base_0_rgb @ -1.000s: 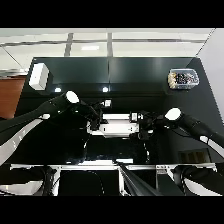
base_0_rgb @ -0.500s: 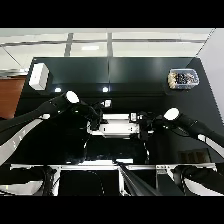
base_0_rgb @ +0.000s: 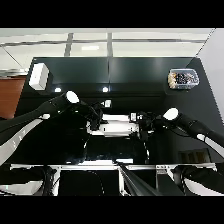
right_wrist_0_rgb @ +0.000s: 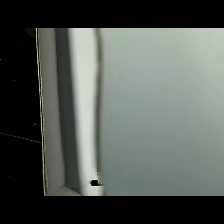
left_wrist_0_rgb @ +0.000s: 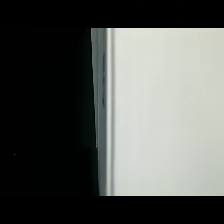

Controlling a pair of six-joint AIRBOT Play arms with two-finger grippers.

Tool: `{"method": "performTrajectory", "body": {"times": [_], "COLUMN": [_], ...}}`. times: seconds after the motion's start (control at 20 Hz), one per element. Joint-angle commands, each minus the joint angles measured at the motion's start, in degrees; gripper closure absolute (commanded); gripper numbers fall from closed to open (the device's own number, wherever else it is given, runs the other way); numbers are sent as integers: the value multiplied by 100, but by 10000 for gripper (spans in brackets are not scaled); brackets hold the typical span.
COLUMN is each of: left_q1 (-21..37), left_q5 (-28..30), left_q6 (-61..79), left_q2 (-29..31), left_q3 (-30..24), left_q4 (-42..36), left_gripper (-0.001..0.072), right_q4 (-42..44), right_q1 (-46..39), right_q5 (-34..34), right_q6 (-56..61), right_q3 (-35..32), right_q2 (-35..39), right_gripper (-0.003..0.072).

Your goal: Fold the box and place the chain.

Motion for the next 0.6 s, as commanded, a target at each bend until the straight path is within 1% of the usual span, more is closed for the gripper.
{"method": "performTrajectory", "body": {"times": [0.0, 0.1, 0.15, 0.2, 0.3, 0.35, 0.4, 0.45, 0.5, 0.55], "left_q1": [11, 63, 109, 164, 249, 291, 330, 358, 391, 413], "left_q5": [-17, -33, -57, -83, -319, -402, -529, -723, -1104, -1517], "left_q6": [-9, -256, -686, -1165, -1910, -2354, -2955, -3558, -4203, -4590], "left_q2": [20, 210, 343, 505, 933, 1150, 1375, 1552, 1700, 1766], "left_q3": [-2, 26, 76, 140, 238, 254, 254, 254, 254, 251], "left_q4": [-2, 46, 221, 608, 1484, 1801, 2050, 2221, 2269, 2240], "left_gripper": [622, 232, -11, -7, -7, -7, -3, 0, 58, 241], "right_q4": [-9, -9, -9, -7, -7, -7, -9, -13, -15, -15], "right_q1": [2, 2, 2, 2, 2, 2, 0, 0, 0, 0], "right_q5": [-11, -15, -15, -15, -13, -13, -7, 0, 0, 2], "right_q6": [4, 7, 7, 7, 7, 7, 11, 9, 9, 9], "right_q3": [-4, -4, -4, -4, -4, -4, -4, -4, -4, -4], "right_q2": [-2, -2, -2, -2, -2, -2, -2, -2, -2, -2], "right_gripper": [199, 199, 199, 199, 199, 201, 340, 528, 558, 559]}}
